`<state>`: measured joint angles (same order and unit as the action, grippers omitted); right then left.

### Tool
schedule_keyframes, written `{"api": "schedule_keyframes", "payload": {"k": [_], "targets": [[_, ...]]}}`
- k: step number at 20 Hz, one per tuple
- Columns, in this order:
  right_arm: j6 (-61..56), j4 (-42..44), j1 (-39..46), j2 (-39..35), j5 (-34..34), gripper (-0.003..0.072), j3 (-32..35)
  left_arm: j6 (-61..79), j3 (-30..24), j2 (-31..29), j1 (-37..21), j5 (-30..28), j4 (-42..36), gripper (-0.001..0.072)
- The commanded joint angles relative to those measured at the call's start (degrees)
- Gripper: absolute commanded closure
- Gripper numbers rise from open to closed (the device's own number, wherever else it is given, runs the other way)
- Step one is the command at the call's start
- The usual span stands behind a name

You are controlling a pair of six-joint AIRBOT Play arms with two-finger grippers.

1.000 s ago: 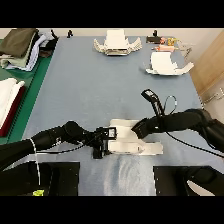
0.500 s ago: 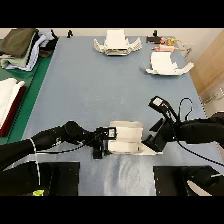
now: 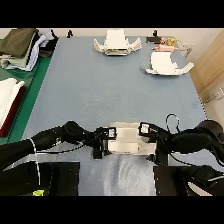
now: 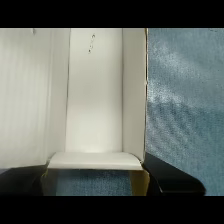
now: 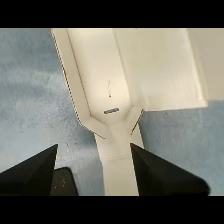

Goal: Fold the box.

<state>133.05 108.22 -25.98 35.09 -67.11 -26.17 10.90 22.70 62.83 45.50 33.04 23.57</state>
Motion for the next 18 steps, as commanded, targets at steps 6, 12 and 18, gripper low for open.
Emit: {"api": "schedule_keyframes", "payload": {"k": [6, 12, 18], "targets": [[4.5, -5.8, -2.3, 4.5, 10.3, 0.0002, 1.9, 0.0, 0.0, 0.0, 0.0, 0.0, 0.0, 0.0112], [4.8, -3.1, -3.1, 7.8, 13.2, 0.0325, 1.9, 0.0, 0.0, 0.0, 0.0, 0.0, 0.0, 0.0112], [11.2, 2.1, -3.1, 8.2, 16.1, 0.0551, 2.0, 0.0, 0.0, 0.0, 0.0, 0.0, 0.0, 0.0112]]}}
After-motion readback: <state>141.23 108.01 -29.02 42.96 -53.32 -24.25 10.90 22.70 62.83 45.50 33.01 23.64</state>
